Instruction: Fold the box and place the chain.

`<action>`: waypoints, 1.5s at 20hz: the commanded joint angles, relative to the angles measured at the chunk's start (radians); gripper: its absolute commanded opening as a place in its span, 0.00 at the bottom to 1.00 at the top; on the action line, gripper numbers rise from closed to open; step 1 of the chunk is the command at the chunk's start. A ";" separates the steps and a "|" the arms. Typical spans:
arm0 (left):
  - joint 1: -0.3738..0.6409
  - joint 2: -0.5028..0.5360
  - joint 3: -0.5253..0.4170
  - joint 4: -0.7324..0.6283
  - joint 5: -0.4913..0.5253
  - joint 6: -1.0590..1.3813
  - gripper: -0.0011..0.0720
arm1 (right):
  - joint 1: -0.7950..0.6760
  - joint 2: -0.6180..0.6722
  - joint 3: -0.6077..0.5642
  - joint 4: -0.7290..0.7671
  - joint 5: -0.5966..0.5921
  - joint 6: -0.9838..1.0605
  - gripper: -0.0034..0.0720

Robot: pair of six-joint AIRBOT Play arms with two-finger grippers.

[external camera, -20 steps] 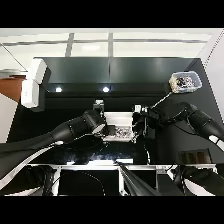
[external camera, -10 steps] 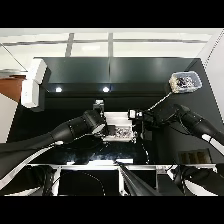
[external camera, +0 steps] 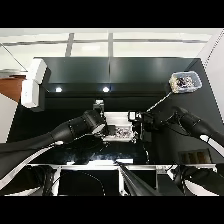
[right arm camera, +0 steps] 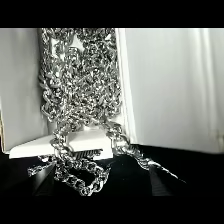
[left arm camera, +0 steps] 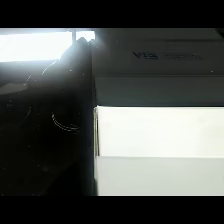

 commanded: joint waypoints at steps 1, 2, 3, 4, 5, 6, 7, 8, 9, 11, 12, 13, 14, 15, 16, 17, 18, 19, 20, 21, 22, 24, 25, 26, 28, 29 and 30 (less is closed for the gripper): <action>0.001 0.000 0.000 0.001 0.000 0.000 0.06 | 0.001 -0.001 -0.013 -0.006 0.018 0.002 1.00; 0.001 0.000 0.000 0.001 0.000 0.000 0.06 | 0.001 -0.001 -0.013 -0.006 0.018 0.002 1.00; 0.001 0.000 0.000 0.001 0.000 0.000 0.06 | 0.001 -0.001 -0.013 -0.006 0.018 0.002 1.00; 0.001 0.000 0.000 0.001 0.000 0.000 0.06 | 0.001 -0.001 -0.013 -0.003 0.018 0.002 1.00; 0.001 0.000 0.000 0.001 0.000 0.000 0.06 | 0.001 -0.001 -0.013 0.005 0.018 0.002 1.00; 0.001 0.000 0.000 0.001 0.000 0.000 0.06 | 0.001 -0.001 -0.013 0.012 0.018 0.002 1.00; 0.001 0.000 0.000 0.001 0.000 0.000 0.06 | 0.001 -0.001 -0.013 0.012 0.018 0.002 1.00; 0.001 0.000 0.000 0.001 0.000 0.000 0.06 | 0.001 0.002 -0.013 0.011 0.016 0.002 1.00; 0.001 0.000 0.000 0.001 0.000 0.000 0.06 | 0.000 0.008 -0.013 0.011 0.015 0.003 1.00; 0.001 0.000 0.000 0.001 0.000 0.000 0.06 | 0.000 0.031 -0.012 0.011 0.011 0.008 1.00; 0.001 0.000 0.000 0.000 0.000 0.000 0.06 | -0.002 0.050 -0.012 0.010 -0.002 0.015 1.00; 0.001 0.000 0.000 0.000 0.000 0.000 0.06 | -0.007 0.067 -0.012 0.008 -0.019 0.021 1.00; 0.001 0.000 0.000 0.000 0.000 0.000 0.06 | -0.018 0.086 -0.012 0.008 -0.039 0.027 1.00; 0.001 0.000 0.000 0.000 -0.001 0.000 0.06 | -0.034 0.103 -0.012 0.008 -0.052 0.041 1.00; 0.001 0.000 0.000 0.000 -0.001 0.000 0.06 | -0.051 0.113 -0.012 0.008 -0.058 0.048 1.00; 0.001 0.000 0.000 0.000 0.000 0.000 0.06 | -0.069 0.118 -0.012 0.008 -0.060 0.054 1.00; 0.001 0.000 0.000 0.000 0.000 0.000 0.06 | -0.083 0.118 -0.013 0.010 -0.060 0.055 1.00; 0.001 0.000 0.000 0.000 0.000 0.000 0.06 | -0.086 0.118 -0.018 0.010 -0.039 0.054 1.00; 0.001 0.000 0.000 0.000 0.000 0.000 0.06 | -0.086 0.117 -0.025 0.019 -0.013 0.039 1.00; 0.001 0.000 0.000 0.001 0.003 0.000 0.06 | -0.087 0.117 -0.033 0.053 0.010 -0.009 1.00; 0.001 0.000 0.000 0.001 0.004 0.000 0.06 | -0.086 0.117 -0.045 0.068 0.048 -0.013 1.00; 0.001 0.000 0.000 0.001 0.004 0.000 0.06 | -0.080 0.117 -0.070 0.064 0.091 -0.013 1.00; 0.001 0.000 0.000 0.001 0.004 0.000 0.06 | -0.074 0.117 -0.077 0.067 0.075 -0.013 0.99; 0.001 0.000 0.000 0.001 0.004 0.000 0.06 | -0.061 0.117 -0.085 0.066 0.065 -0.013 0.99; 0.001 0.000 0.000 0.000 0.004 0.000 0.06 | -0.025 0.117 -0.105 0.064 0.092 -0.013 0.99; 0.001 0.000 0.000 0.000 0.003 0.000 0.06 | -0.008 0.117 -0.114 0.064 0.109 -0.012 0.99; 0.001 0.000 0.000 0.000 0.003 0.000 0.06 | 0.002 0.117 -0.120 0.064 0.116 -0.010 0.99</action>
